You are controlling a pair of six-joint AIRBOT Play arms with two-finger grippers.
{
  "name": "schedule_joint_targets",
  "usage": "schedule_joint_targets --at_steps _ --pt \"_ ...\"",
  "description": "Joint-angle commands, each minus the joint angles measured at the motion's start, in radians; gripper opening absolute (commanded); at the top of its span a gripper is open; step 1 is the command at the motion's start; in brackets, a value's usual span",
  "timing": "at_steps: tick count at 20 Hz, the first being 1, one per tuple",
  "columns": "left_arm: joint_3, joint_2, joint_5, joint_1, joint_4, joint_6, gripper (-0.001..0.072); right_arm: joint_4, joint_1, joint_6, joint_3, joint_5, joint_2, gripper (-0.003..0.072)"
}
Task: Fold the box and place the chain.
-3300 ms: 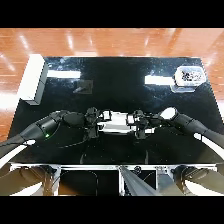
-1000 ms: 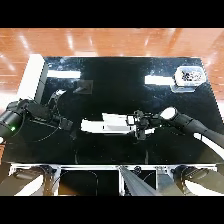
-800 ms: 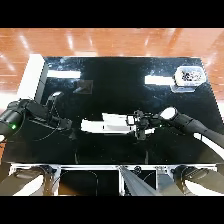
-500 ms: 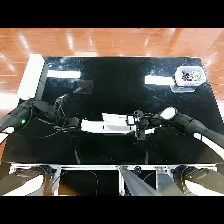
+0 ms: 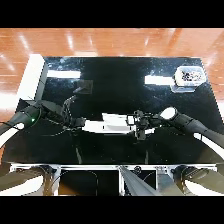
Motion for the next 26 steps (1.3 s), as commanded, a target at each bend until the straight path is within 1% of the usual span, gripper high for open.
schedule_joint_targets --at_steps 1,3,4,6,7,8,11,12,13,14,19,21,26 --pt "-0.001 -0.007 -0.043 -0.033 -0.032 0.026 0.0021 0.000 0.000 0.000 0.001 0.000 0.000 0.0536" --pt "0.000 -0.007 -0.030 -0.034 -0.084 0.065 0.0031 0.000 0.000 0.000 0.001 0.000 0.000 0.0536" --pt "0.003 -0.006 -0.011 -0.033 -0.104 0.089 0.0113 0.000 0.000 0.000 0.001 0.000 0.000 0.0537" --pt "0.003 -0.006 0.037 -0.032 -0.134 0.120 0.0325 0.001 0.000 0.000 0.001 0.000 0.000 0.0536" --pt "0.003 -0.006 0.053 -0.032 -0.138 0.127 0.0355 0.000 0.000 0.000 0.001 0.000 0.000 0.0536" --pt "0.003 -0.006 0.065 -0.032 -0.138 0.127 0.0364 0.000 0.000 0.000 0.001 0.000 0.000 0.0536" --pt "0.003 -0.002 0.071 -0.032 -0.144 0.132 0.0367 0.000 0.000 0.000 0.001 0.000 0.000 0.0536" --pt "0.007 0.002 0.075 -0.032 -0.145 0.142 0.0450 0.000 0.000 0.000 0.001 0.000 0.000 0.0536" --pt "0.018 0.006 0.085 -0.030 -0.145 0.145 0.0582 0.000 0.000 0.000 0.001 0.000 0.000 0.0537" --pt "0.030 0.011 0.089 -0.026 -0.145 0.144 0.0637 0.000 0.000 0.000 0.001 0.000 0.000 0.0536" --pt "0.090 0.016 0.112 -0.026 -0.169 0.144 0.0637 0.000 0.000 0.001 0.001 -0.001 0.000 0.0536" --pt "0.090 0.016 0.106 -0.027 -0.189 0.145 0.0641 0.001 0.000 0.000 0.001 -0.001 0.000 0.0536" --pt "0.096 0.016 0.116 -0.036 -0.191 0.136 0.0644 0.000 0.000 0.000 0.001 -0.001 0.000 0.0536"
